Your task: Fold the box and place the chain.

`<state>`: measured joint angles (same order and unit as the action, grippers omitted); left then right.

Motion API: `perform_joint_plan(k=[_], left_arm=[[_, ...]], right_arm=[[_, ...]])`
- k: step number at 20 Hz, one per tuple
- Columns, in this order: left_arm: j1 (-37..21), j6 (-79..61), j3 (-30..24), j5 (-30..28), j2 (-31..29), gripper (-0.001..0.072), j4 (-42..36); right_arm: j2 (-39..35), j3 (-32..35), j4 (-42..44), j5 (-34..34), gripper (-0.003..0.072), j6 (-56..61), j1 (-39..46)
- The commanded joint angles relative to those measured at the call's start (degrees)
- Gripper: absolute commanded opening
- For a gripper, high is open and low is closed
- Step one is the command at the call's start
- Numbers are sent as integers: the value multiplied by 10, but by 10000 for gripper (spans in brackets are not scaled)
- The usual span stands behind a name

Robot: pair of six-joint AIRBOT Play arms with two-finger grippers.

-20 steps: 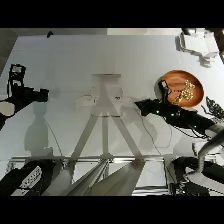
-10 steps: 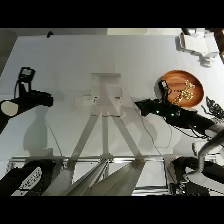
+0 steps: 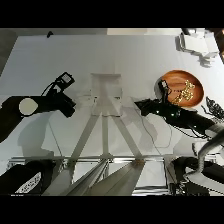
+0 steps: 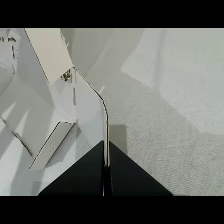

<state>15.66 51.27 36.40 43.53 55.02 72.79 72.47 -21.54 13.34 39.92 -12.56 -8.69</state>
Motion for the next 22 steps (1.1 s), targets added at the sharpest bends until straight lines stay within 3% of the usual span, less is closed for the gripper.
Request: perform_joint_plan(k=[1,2,4,5,11,14,22], left_arm=[[-37,-50,51,62,26,353,-82],[-67,-94,82,97,46,368,-145],[-114,-183,148,172,99,567,-235],[-129,-216,177,194,127,600,-258],[-111,-352,319,299,301,600,-305],[-104,-380,371,304,377,600,-347],[-85,-467,395,268,445,599,-368]], right_arm=[[0,0,0,0,16,0,0],[0,0,0,0,16,0,0],[0,0,0,0,16,0,0],[0,0,0,0,16,0,0],[0,0,0,0,16,0,0],[0,0,0,0,16,0,0],[0,0,0,0,16,0,0]])
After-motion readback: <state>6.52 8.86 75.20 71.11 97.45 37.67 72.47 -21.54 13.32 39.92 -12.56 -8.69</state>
